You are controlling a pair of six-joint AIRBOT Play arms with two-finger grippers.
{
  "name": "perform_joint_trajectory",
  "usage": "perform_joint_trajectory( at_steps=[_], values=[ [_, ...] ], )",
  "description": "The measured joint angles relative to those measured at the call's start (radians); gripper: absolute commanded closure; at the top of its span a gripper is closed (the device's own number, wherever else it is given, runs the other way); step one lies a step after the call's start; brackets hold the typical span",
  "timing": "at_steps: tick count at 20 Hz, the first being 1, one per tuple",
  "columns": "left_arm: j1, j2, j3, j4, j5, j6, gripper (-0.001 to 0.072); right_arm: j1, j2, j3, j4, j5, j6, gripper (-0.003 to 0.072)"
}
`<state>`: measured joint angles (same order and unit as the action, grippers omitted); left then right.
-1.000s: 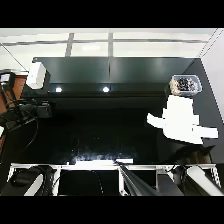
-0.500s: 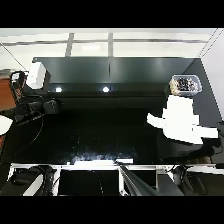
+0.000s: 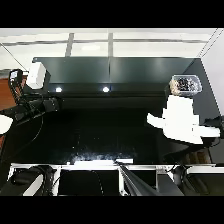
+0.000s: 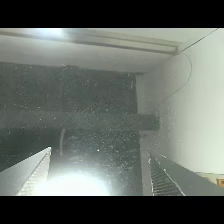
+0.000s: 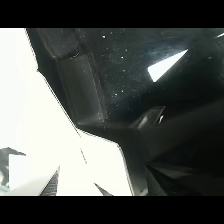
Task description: Fold the box and place the chain.
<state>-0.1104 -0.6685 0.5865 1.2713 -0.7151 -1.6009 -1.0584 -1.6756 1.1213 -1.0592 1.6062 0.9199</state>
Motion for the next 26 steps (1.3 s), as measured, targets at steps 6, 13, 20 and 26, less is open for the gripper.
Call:
perform_joint_trajectory(
  at_steps=[6, 13, 20, 26],
  values=[
    [0.000, 0.000, 0.000, -0.001, 0.002, 0.000, 0.0006, 0.017, -0.002, -0.010, -0.010, 0.008, 0.014, 0.0114],
    [0.000, 0.000, 0.000, -0.001, 0.000, 0.000, 0.0006, 0.058, -0.003, -0.014, -0.022, -0.011, 0.000, 0.0298],
    [0.000, 0.000, 0.000, -0.001, -0.002, 0.000, 0.0006, 0.061, -0.002, -0.014, -0.053, 0.019, -0.025, 0.0394],
    [0.000, 0.000, 0.000, -0.002, -0.004, 0.000, 0.0006, 0.061, 0.008, -0.014, -0.057, 0.043, -0.038, 0.0562]
  ],
)
